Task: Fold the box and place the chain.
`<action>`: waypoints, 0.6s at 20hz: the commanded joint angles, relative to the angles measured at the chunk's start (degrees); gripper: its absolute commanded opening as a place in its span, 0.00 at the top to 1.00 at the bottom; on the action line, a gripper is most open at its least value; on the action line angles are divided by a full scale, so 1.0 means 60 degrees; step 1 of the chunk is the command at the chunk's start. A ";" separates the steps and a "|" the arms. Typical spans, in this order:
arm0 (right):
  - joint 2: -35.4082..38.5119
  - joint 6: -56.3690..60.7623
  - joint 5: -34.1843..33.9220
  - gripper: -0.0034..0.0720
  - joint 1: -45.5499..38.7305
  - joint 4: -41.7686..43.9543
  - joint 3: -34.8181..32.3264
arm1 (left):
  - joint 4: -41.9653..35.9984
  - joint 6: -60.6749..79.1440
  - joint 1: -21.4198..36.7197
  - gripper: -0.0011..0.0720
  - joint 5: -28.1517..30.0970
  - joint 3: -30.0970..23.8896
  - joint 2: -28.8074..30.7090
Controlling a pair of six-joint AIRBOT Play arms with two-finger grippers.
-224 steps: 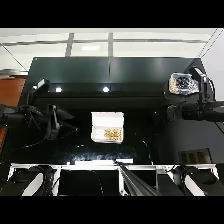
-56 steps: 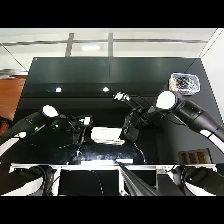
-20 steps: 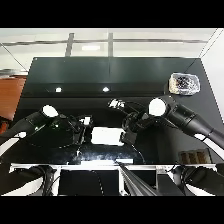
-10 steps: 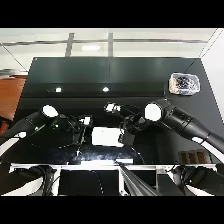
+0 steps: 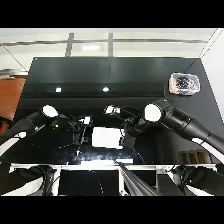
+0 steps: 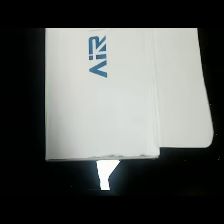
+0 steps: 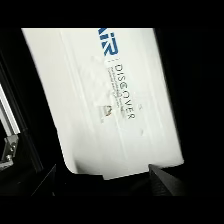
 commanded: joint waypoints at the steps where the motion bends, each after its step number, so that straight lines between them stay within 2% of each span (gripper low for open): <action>1: 0.0007 0.0160 0.0175 0.03 0.0018 0.0058 0.0007 | -0.0004 -0.0004 0.0004 0.32 0.0004 -0.0007 -0.0004; 8: 0.0087 0.0656 0.0153 0.03 -0.0080 -0.0171 0.0076 | -0.0004 -0.0011 0.0004 0.32 0.0004 -0.0007 -0.0004; 12: 0.0780 0.1202 0.0011 0.03 -0.0080 -0.0882 0.0120 | -0.0004 -0.0011 0.0004 0.32 0.0004 -0.0011 -0.0004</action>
